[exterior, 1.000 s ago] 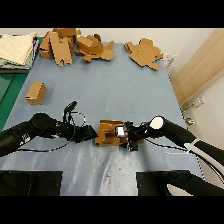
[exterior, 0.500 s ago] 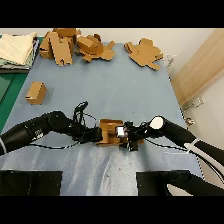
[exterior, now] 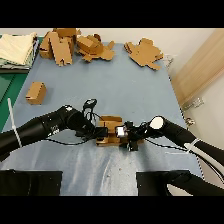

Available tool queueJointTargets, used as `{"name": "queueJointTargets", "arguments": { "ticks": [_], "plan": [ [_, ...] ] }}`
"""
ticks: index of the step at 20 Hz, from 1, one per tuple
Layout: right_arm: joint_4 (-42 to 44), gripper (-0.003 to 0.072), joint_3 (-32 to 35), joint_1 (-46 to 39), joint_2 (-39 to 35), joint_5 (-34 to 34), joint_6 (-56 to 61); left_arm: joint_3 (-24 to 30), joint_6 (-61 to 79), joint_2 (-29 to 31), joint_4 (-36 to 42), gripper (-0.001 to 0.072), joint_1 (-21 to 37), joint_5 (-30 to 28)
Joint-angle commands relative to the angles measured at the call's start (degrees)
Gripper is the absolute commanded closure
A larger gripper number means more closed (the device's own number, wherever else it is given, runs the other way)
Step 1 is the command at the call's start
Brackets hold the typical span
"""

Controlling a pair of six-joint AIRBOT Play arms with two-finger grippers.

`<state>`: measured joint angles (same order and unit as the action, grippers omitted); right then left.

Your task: Fold the box.

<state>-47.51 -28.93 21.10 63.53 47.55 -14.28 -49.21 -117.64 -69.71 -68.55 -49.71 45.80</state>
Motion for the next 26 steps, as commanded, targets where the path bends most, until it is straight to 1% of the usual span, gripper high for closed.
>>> {"name": "queueJointTargets", "arguments": {
  "ticks": [1, 4, 7, 12, 15, 16, 18, 21, 22, 23, 24, 25, 26],
  "plan": [
    [0.0, 0.0234, 0.02, 0.07, -0.04, 0.02, -0.09, -2.54, -1.77, -2.56, -2.23, 0.0273, -1.07, 1.62],
    [0.0, 0.0233, 0.02, 0.07, -0.04, 0.02, -0.09, -4.04, -1.79, -4.68, -2.62, 0.0274, -2.16, 3.1],
    [0.0, 0.0234, 0.02, 0.07, -0.04, 0.02, -0.09, -4.44, -1.84, -6.8, -2.67, 0.0274, -3.13, 4.26],
    [0.04, 0.0234, 0.02, 0.07, -0.04, 0.0, -0.09, -5.27, -5.49, -7.48, -7.41, 0.0274, -3.17, 3.72],
    [0.17, 0.0233, 0.02, 0.07, -0.04, 0.0, -0.09, -7.45, -7.15, -9.84, -7.87, 0.0279, -3.3, 5.46],
    [0.17, 0.0234, 0.02, 0.07, -0.04, 0.0, -0.09, -8.28, -8.26, -10.78, -8.52, 0.0343, -3.5, 6.71],
    [0.2, 0.0234, 0.02, 0.07, -0.04, -0.02, -0.09, -9.49, -9.84, -12.46, -8.98, 0.0353, -4.07, 8.63],
    [0.37, 0.0233, 0.02, 0.07, -0.04, 0.0, -0.04, -9.81, -14.64, -13.33, -10.86, 0.0355, -5.14, 9.44],
    [0.57, 0.0233, 0.02, 0.07, -0.04, 0.0, -0.07, -9.9, -15.52, -13.33, -11.63, 0.0443, -5.2, 9.53],
    [0.87, 0.0234, 0.02, 0.07, -0.04, 0.0, -0.07, -10.03, -15.61, -13.33, -11.87, 0.05, -5.2, 9.31],
    [1.25, 0.0234, 0.02, 0.07, -0.04, 0.0, -0.07, -10.01, -16.5, -13.33, -11.85, 0.0518, -5.25, 9.01],
    [1.36, 0.0234, 0.02, 0.07, -0.04, 0.0, -0.07, -10.01, -16.72, -13.4, -11.85, 0.0594, -5.35, 8.57],
    [1.38, 0.0233, 0.02, 0.07, -0.04, 0.0, -0.07, -10.01, -16.74, -13.46, -12.31, 0.0613, -5.68, 8.09]
  ]
}}
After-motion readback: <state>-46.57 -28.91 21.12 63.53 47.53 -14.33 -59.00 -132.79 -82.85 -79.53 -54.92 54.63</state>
